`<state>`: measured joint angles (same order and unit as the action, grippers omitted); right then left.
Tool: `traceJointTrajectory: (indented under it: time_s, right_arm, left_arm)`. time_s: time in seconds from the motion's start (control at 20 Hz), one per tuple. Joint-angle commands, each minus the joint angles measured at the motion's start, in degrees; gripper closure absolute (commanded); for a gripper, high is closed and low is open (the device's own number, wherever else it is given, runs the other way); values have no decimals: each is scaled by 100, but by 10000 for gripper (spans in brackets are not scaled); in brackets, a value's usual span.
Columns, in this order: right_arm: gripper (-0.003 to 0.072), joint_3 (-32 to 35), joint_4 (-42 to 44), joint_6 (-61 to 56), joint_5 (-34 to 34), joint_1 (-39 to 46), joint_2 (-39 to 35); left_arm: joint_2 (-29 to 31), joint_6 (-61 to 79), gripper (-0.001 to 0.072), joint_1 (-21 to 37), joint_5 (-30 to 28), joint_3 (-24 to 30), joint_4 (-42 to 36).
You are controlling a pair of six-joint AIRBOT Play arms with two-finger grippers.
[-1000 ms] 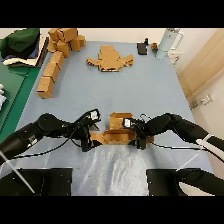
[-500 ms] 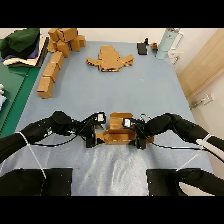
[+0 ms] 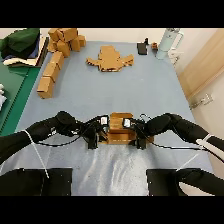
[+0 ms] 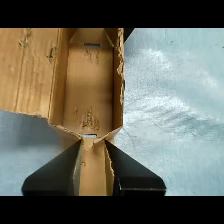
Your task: Fold the box.
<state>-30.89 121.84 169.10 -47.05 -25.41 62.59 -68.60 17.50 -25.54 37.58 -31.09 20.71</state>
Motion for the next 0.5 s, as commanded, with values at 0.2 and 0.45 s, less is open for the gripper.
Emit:
traceJointTrajectory:
  time_s: [0.2, 0.45]
  right_arm:
    - [139, 2, 2, 0, 0, -4, -4]
    - [139, 2, 2, 0, 2, -4, -4]
  left_arm:
    - [-52, 129, 596, -212, -417, -63, -96]
    - [-155, 291, 596, -387, -424, -76, -404]
